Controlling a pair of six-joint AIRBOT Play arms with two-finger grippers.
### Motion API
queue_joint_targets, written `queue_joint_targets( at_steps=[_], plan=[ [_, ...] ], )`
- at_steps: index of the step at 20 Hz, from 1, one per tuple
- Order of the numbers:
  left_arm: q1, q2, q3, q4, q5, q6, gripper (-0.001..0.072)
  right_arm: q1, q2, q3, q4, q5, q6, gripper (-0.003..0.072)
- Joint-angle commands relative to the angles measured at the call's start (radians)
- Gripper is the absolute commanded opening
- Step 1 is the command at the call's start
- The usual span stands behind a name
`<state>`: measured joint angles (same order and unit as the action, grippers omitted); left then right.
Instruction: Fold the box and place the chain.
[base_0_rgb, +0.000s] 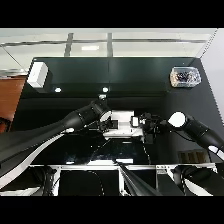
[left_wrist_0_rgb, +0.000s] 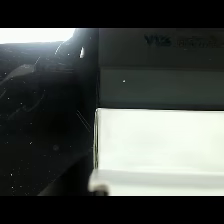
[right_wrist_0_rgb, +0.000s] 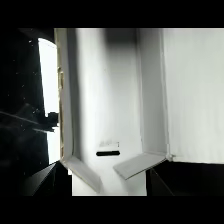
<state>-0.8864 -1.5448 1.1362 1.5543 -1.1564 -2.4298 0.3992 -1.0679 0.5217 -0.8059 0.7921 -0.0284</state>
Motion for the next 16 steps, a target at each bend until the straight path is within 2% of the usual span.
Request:
queue_joint_targets(
  at_steps=[1, 3, 4, 5, 6, 8, 14, 16],
  plan=[
    [0.0, 0.0, 0.0, 0.0, -0.004, 0.002, 0.0025, 0.0, 0.026, 0.001, -0.065, 0.007, 0.032, 0.0664],
    [0.0, 0.0, 0.0, 0.0, -0.004, 0.002, 0.0025, 0.0, 0.026, 0.001, -0.059, -0.013, 0.02, 0.0573],
    [0.0, 0.0, 0.0, 0.0, -0.004, 0.002, 0.0025, 0.0, 0.025, 0.001, -0.059, -0.02, 0.018, 0.0572],
    [0.0, 0.0, 0.0, 0.0, -0.004, 0.002, 0.0025, 0.0, 0.023, 0.001, -0.059, -0.024, 0.018, 0.0493],
    [0.0, 0.0, 0.0, 0.0, -0.004, 0.002, 0.0025, 0.0, 0.02, 0.0, -0.059, -0.026, 0.018, 0.0465],
    [0.0, 0.0, 0.0, 0.0, -0.004, 0.002, 0.0025, 0.0, 0.015, 0.0, -0.031, -0.026, 0.017, 0.0235],
    [0.0, 0.0, 0.0, 0.0, -0.004, 0.002, 0.0025, 0.001, -0.052, 0.0, 0.271, -0.034, -0.037, 0.0238],
    [0.0, 0.0, 0.0, 0.0, -0.004, 0.002, 0.0025, 0.001, -0.071, 0.0, 0.315, -0.035, -0.043, 0.0239]
  ],
)
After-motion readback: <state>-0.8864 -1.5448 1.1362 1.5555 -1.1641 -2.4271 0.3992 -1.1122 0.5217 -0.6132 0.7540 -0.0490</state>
